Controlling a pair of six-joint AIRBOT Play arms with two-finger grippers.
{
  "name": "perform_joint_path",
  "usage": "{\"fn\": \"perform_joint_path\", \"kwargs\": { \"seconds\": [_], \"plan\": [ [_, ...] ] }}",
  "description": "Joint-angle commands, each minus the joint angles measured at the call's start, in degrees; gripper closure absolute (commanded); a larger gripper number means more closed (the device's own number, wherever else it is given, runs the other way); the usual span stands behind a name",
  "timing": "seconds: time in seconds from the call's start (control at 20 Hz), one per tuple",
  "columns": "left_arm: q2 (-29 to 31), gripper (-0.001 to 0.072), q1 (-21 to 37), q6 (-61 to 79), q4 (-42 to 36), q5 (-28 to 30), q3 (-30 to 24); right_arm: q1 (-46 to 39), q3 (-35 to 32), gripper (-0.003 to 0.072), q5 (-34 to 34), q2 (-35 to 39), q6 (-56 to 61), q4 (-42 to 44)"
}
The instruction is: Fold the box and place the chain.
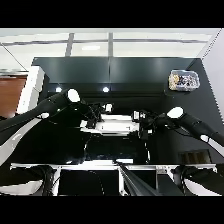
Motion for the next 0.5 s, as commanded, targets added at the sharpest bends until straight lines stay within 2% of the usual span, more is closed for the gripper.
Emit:
{"fn": "perform_joint_path", "kwargs": {
  "seconds": [0.0,0.25,0.3,0.45],
  "plan": [
    [0.0,0.0681,0.0,0.0,0.0,0.2,0.1,0.1,0.0,0.0115,0.0,-0.6,-0.8,-0.1],
    [0.0,0.0681,0.0,0.0,0.0,0.2,0.1,0.1,0.0,0.0106,-0.6,-1.1,1.5,-0.1],
    [0.0,0.0681,0.0,0.0,0.0,0.2,0.1,0.2,0.0,0.0013,-1.5,-1.2,2.6,0.0],
    [0.0,0.0681,0.0,0.0,0.0,0.2,0.1,1.2,0.0,-0.0004,-3.6,-1.4,3.9,-0.1]
  ]
}}
